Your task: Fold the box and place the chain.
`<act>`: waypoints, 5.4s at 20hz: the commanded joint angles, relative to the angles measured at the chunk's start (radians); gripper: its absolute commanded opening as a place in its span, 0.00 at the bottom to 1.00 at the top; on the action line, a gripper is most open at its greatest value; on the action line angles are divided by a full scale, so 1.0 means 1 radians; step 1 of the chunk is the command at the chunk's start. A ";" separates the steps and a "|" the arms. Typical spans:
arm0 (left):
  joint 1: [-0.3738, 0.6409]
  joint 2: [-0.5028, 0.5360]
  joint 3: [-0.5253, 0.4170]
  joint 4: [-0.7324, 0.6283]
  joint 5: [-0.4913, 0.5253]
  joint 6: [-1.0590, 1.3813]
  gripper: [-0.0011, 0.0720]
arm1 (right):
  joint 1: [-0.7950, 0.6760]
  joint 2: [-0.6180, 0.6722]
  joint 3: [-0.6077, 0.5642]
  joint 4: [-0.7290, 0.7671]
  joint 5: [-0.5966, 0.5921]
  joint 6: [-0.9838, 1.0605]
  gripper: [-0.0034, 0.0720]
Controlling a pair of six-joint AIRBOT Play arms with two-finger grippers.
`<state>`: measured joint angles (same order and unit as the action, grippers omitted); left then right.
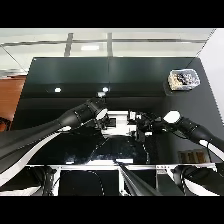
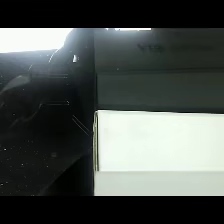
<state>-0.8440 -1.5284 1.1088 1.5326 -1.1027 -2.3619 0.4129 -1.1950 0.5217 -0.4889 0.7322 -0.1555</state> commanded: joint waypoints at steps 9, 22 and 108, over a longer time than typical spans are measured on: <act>0.001 0.000 0.001 -0.004 -0.001 0.001 0.05 | -0.367 0.225 0.079 -0.737 0.219 1.332 0.07; 0.002 0.000 0.001 -0.004 0.002 0.001 0.05 | -0.499 -0.096 -0.053 -0.074 0.444 1.083 0.07; 0.002 0.000 0.001 -0.003 -0.002 0.001 0.06 | 0.311 -0.245 0.547 -0.949 0.423 2.240 0.57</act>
<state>-0.8429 -1.5284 1.1091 1.5291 -1.1011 -2.3596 0.7246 -1.4494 1.0355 -1.4376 1.1198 2.1792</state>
